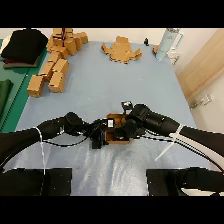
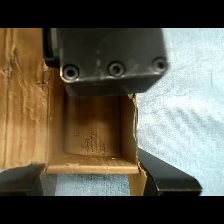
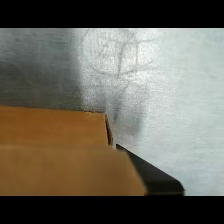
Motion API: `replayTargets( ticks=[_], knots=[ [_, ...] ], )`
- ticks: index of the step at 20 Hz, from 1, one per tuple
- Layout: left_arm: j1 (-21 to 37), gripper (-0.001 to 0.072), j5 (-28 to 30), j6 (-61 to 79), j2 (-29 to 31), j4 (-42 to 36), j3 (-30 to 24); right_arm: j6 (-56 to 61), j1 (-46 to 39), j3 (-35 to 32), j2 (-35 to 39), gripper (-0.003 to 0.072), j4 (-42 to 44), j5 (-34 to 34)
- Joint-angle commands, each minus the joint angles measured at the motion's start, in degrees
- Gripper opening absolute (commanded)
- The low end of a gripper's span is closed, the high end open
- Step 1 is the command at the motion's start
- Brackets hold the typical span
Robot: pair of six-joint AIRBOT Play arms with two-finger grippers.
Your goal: Fold the box.
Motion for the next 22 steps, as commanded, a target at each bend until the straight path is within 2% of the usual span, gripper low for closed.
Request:
replayTargets(
  ticks=[1,9,10,11,12,13,15,17,19,20,21,22],
  knots=[
    [0.0,0.0449,0.0,-0.1,0.0,0.0,0.1,-0.5,0.0,0.9,2.1,0.0444,1.4,-1.6],
    [0.0,0.0449,0.0,-0.1,0.0,0.0,0.1,-0.5,-5.4,2.3,12.4,0.0434,-2.3,-11.0],
    [0.0,0.0449,0.0,-0.1,0.0,0.0,0.1,-0.9,-7.2,2.3,12.3,0.0366,-4.8,-13.4],
    [0.0,0.0449,0.0,-0.1,0.0,0.0,0.1,-2.7,-9.1,2.2,11.8,0.0225,-7.5,-14.5],
    [0.0,0.0449,0.0,-0.1,0.0,0.0,0.1,-6.3,-11.6,2.2,11.0,0.0053,-9.1,-13.9],
    [0.0,0.0449,0.0,-0.1,0.0,0.0,0.1,-11.8,-14.6,2.2,9.7,0.0006,-8.6,-11.4],
    [0.0,0.0450,0.0,-0.1,0.0,0.0,0.1,-24.2,-22.2,2.2,6.1,0.0005,0.1,-4.2],
    [0.0,0.0449,0.0,-0.1,0.0,0.0,0.1,-38.5,-31.1,2.7,0.8,0.0005,19.6,1.4],
    [0.0,0.0449,0.0,-0.1,0.0,0.0,0.1,-60.7,-39.4,5.2,-6.7,0.0005,48.0,-1.3],
    [0.0,0.0449,0.0,-0.1,0.0,0.0,0.1,-68.6,-41.5,6.9,-9.9,0.0005,56.9,-4.8],
    [0.0,0.0449,0.0,-0.1,0.0,0.0,0.1,-73.7,-42.7,8.7,-12.6,0.0005,61.5,-8.0],
    [0.0,0.0449,0.0,-0.1,0.0,0.0,0.1,-75.5,-42.8,10.6,-14.6,0.0005,62.1,-10.3]
  ],
)
